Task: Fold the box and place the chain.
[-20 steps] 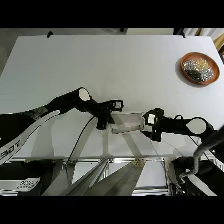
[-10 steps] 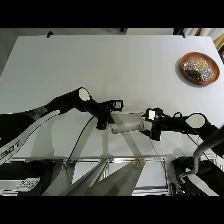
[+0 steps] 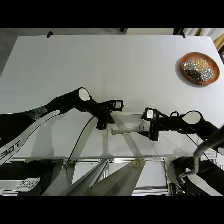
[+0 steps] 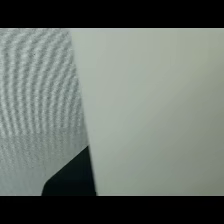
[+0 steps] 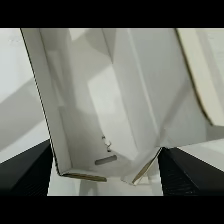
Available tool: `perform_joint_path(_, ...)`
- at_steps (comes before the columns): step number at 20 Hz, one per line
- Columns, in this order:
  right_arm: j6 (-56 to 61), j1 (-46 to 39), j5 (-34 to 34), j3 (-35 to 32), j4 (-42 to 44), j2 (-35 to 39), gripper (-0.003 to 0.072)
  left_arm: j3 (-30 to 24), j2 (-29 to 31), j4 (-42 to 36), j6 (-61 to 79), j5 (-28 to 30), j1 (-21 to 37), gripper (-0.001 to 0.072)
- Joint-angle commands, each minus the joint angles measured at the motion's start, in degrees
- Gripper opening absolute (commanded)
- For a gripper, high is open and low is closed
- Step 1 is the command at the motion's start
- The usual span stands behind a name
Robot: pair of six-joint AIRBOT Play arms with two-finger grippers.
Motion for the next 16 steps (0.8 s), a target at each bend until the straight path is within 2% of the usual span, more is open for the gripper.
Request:
perform_joint_path(1,-0.4,1.0,0.2,0.1,0.1,-2.0,0.0641,0.0,0.0,0.0,0.0,0.0,0.0,0.0011)
perform_joint_path(8,-0.4,2.1,0.4,0.1,-0.6,-5.6,0.0634,0.0,0.0,0.0,0.0,0.0,0.0,0.0011)
perform_joint_path(9,-0.4,2.1,0.4,0.1,-0.6,-5.6,0.058,0.0,0.0,0.0,0.0,0.0,0.0,0.0011)
perform_joint_path(13,-2.6,2.1,0.3,0.1,-0.6,-7.2,0.0566,0.0,0.0,0.0,0.0,0.0,0.0,0.0011)
perform_joint_path(15,-3.4,2.1,0.2,0.1,-0.3,-7.3,0.0519,0.0,0.0,0.0,0.0,0.0,0.0,0.0011)
perform_joint_path(16,-3.4,2.1,0.0,0.1,0.0,-7.3,0.0519,0.0,0.0,0.0,0.0,0.0,0.0,0.0011)
